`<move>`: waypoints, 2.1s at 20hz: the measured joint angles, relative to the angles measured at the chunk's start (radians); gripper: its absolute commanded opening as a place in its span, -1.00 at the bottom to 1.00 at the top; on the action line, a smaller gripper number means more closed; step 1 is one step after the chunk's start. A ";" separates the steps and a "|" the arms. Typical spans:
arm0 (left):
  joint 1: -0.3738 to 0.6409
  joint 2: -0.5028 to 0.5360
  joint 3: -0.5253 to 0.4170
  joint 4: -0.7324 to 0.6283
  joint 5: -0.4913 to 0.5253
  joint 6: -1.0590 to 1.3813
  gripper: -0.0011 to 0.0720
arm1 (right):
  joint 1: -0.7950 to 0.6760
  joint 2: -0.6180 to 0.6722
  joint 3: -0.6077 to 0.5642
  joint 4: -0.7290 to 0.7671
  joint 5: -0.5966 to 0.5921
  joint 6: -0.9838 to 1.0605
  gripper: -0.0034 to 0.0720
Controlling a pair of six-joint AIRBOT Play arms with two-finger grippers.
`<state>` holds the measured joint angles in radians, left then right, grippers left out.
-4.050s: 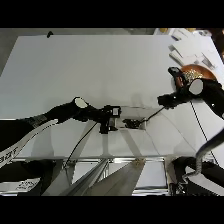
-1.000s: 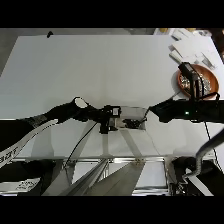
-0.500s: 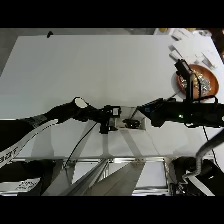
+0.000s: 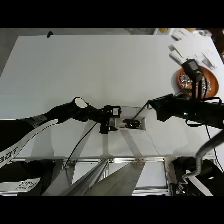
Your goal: Fold the box and place the chain.
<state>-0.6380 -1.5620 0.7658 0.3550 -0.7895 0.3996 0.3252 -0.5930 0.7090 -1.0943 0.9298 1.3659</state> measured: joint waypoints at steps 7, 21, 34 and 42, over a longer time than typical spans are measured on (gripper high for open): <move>0.000 0.000 0.000 0.000 0.000 0.000 -0.73 | -0.096 0.075 -0.001 -0.102 0.223 0.050 -0.87; 0.000 0.000 0.000 0.000 0.000 0.000 -0.73 | 0.135 -0.138 -0.087 0.212 -0.019 -0.049 -0.87; 0.000 0.000 0.000 0.000 0.000 0.000 -0.73 | 0.045 -0.314 0.105 0.212 0.009 -0.133 -0.87; 0.000 0.000 0.000 0.000 0.000 0.000 -0.73 | -0.182 -0.441 0.182 -0.232 0.007 0.058 -0.13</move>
<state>-0.6380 -1.5620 0.7658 0.3550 -0.7895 0.3996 0.1429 -1.0336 0.8913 -1.3258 0.9371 1.4242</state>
